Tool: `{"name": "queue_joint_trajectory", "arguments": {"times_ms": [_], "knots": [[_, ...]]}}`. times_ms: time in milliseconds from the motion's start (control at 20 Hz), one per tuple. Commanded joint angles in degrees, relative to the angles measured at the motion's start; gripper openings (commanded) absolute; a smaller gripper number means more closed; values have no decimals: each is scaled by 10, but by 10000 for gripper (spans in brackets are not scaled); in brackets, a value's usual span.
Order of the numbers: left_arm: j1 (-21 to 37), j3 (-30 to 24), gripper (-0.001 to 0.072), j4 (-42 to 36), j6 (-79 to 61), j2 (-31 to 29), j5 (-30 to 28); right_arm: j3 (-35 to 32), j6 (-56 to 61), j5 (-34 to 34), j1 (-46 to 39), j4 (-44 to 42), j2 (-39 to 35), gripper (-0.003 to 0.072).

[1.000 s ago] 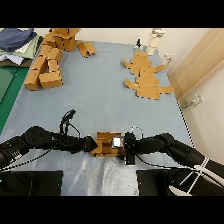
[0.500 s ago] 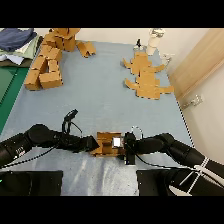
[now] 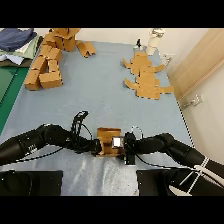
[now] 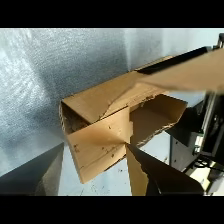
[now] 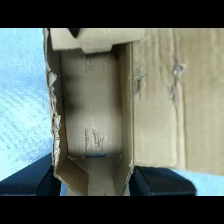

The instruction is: Fold the box.

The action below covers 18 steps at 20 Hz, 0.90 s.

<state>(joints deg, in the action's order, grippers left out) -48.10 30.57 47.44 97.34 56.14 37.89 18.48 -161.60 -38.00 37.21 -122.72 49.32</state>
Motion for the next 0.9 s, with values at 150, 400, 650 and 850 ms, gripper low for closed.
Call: {"name": "queue_joint_trajectory", "arguments": {"times_ms": [150, 400, 650, 850], "knots": [[-20, 33, 596, 64, 71, 18, 2, 0, 0, 0, 0, 0, 0, 506], [-68, 69, 596, 151, 134, 54, 26, 0, 0, 0, 0, 0, 0, 506], [-76, 72, 596, 165, 165, 60, 34, 0, 0, 0, 0, 0, 0, 506], [-76, 78, 595, 183, 198, 60, 33, 0, 0, 0, 0, 0, 0, 506]]}}
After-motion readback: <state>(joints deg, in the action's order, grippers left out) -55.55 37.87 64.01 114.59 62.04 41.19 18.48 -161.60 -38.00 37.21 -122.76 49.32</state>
